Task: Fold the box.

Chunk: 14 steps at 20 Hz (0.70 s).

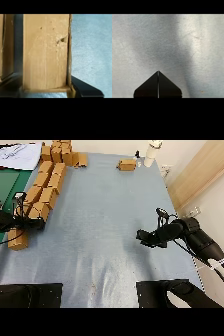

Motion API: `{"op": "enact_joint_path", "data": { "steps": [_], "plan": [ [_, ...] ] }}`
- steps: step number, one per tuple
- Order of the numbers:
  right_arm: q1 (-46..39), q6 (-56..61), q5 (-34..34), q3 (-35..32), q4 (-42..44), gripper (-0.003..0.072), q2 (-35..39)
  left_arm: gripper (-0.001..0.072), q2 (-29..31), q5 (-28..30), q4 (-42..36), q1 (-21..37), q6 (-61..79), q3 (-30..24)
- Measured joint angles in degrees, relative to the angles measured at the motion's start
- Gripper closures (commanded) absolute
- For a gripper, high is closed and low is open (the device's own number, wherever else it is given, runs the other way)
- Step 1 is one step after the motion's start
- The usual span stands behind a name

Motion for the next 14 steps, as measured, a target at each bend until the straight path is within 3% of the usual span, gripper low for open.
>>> {"op": "enact_joint_path", "data": {
  "steps": [6, 10, 11, 12, 13, 14],
  "plan": [
    [0.00, -0.02, 0.02, 0.00, 0.22, 0.0684, 0.00, 0.0007, 0.52, -2.10, 0.52, 0.07, 0.11, 0.87],
    [0.00, -0.66, 0.04, 0.00, 0.94, 0.0683, 0.00, 0.0009, 5.07, -9.07, 2.29, 0.07, -0.63, 4.52],
    [0.00, -1.05, 0.09, 0.02, 1.66, 0.0683, -0.02, 0.0060, 6.67, -11.30, 2.47, 0.04, -1.62, 5.75],
    [0.00, -1.62, 0.24, 0.11, 2.67, 0.0683, -0.04, 0.0278, 8.46, -13.75, 2.43, -0.17, -2.93, 7.08],
    [0.00, -2.29, 0.55, 0.22, 3.80, 0.0683, -0.13, 0.0415, 10.10, -16.06, 1.99, -0.76, -3.85, 8.28],
    [0.00, -3.04, 0.79, 0.59, 4.74, 0.0683, -0.46, 0.0427, 11.76, -18.16, 1.14, -1.79, -4.48, 9.53]
  ]
}}
